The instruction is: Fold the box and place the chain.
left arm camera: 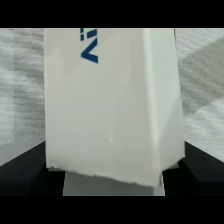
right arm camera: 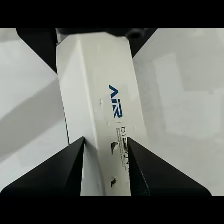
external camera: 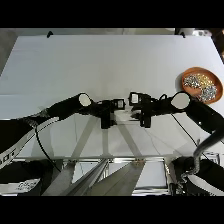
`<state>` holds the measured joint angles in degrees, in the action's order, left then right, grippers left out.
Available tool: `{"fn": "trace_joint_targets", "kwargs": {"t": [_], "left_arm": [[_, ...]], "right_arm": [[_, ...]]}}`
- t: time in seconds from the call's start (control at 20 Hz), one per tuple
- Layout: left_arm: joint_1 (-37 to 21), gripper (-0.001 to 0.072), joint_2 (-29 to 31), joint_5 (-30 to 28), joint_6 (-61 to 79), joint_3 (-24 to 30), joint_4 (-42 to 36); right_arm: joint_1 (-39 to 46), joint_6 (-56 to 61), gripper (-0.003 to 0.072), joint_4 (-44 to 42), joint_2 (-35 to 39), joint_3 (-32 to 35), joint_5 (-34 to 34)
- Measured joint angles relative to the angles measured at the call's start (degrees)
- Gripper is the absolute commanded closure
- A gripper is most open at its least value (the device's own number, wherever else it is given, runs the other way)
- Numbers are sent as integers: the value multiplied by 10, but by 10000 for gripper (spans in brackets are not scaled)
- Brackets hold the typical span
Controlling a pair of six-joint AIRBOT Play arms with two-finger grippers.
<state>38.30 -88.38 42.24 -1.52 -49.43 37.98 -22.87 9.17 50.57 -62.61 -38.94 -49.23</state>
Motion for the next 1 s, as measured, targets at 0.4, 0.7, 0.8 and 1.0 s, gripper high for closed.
{"fn": "trace_joint_targets", "kwargs": {"t": [0.4,0.7,0.8,1.0], "left_arm": [[0,318,0,0,0,0,0],[0,318,0,-1,-1,0,0],[0,318,0,-1,0,0,0],[0,318,0,3,1,0,1]], "right_arm": [[0,0,428,2,0,1,5],[0,0,428,5,0,2,20],[0,0,428,6,-1,1,12],[0,-1,428,9,-1,16,-9]]}}
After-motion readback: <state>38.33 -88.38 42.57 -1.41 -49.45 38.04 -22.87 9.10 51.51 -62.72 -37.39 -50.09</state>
